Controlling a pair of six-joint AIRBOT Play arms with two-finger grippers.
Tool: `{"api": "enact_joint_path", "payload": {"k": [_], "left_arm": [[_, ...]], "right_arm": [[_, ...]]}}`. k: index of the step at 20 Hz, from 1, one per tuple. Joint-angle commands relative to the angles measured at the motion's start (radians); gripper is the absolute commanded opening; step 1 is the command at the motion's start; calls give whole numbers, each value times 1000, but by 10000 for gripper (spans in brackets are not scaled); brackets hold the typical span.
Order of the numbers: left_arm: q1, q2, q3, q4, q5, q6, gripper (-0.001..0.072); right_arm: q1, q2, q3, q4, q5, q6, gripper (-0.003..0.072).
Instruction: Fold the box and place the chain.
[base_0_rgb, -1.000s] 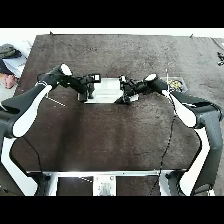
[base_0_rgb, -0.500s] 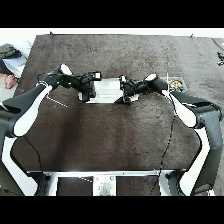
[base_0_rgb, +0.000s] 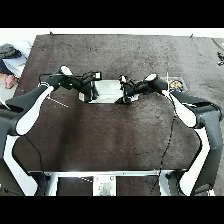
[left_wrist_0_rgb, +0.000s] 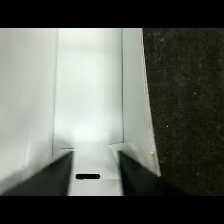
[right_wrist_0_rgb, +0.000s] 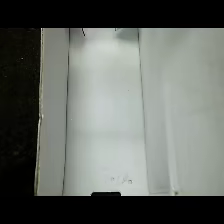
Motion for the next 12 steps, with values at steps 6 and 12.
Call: {"api": "enact_joint_path", "payload": {"k": [6,12], "left_arm": [[-1,-3,0,-15,5,0,635],[39,-3,0,-8,-45,0,104]], "right_arm": [[0,0,0,2,-1,1,235],[0,0,0,2,-1,1,235]]}}
